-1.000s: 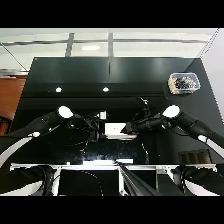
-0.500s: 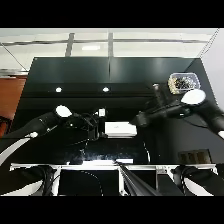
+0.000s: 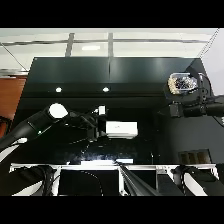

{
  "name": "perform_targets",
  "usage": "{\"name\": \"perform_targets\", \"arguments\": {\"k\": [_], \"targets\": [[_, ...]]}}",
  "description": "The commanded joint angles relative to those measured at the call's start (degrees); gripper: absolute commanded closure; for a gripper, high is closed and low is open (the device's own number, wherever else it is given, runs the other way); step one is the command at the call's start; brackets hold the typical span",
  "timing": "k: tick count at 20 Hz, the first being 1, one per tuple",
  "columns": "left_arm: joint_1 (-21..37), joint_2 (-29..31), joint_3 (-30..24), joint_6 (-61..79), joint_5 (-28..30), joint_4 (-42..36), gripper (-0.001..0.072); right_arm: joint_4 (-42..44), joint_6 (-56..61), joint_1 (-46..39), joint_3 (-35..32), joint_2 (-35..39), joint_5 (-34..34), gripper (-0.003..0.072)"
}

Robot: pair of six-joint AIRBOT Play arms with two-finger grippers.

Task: Fold the box and place the chain.

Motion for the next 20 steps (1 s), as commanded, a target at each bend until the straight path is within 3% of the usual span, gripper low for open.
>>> {"name": "perform_targets", "arguments": {"k": [1,8,12,20], "targets": [[-5.1,-2.3,5.4,-4.9,4.3,0.7,0.0,-1.0,0.2,-1.4,0.1,0.6,-1.5,0.0682],[-10.8,-14.0,16.7,-8.8,2.5,0.8,0.0001,-1.9,-0.1,-1.4,0.1,0.6,-2.8,0.0682],[-11.8,-15.4,17.1,-11.4,1.7,4.5,0.0001,-2.1,-0.1,-1.4,0.1,0.6,-3.0,0.0683],[-12.5,-16.1,17.1,-12.5,1.8,4.9,0.0001,-2.1,-0.3,-1.4,0.1,0.6,-3.6,0.0683]]}}
